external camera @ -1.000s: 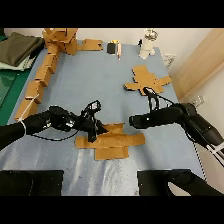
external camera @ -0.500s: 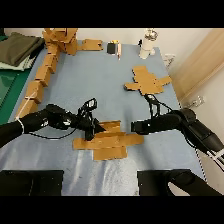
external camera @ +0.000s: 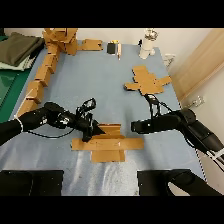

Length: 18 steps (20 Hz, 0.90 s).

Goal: Fold the box.

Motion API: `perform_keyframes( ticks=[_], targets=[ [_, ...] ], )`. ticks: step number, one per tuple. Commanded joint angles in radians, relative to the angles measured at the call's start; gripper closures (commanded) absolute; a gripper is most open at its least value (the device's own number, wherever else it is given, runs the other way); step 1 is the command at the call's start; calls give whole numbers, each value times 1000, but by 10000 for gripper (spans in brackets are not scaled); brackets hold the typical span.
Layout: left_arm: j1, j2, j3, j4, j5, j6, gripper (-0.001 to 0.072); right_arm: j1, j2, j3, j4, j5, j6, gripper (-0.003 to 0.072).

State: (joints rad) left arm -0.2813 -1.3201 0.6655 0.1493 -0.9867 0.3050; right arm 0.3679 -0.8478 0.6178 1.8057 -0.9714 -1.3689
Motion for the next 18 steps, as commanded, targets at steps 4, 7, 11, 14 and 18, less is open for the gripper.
perform_keyframes(
  ticks=[4, 7, 11, 14, 18],
  targets=[
    [2, -1, 12, 39, -27, -16, 697, 1, -1, 0, -8, 7, 1, 686],
    [2, -7, 10, 46, -8, -15, 697, 1, -1, 0, -8, 21, 1, 685],
    [0, -27, 10, 61, -7, -18, 697, 1, -1, 0, -8, 24, 1, 685],
    [1, -29, 10, 61, -7, -18, 697, 1, -1, 0, -8, 23, 1, 685],
    [1, -29, 10, 61, -8, -43, 697, 1, -1, 0, -6, 21, 1, 685]
  ],
)
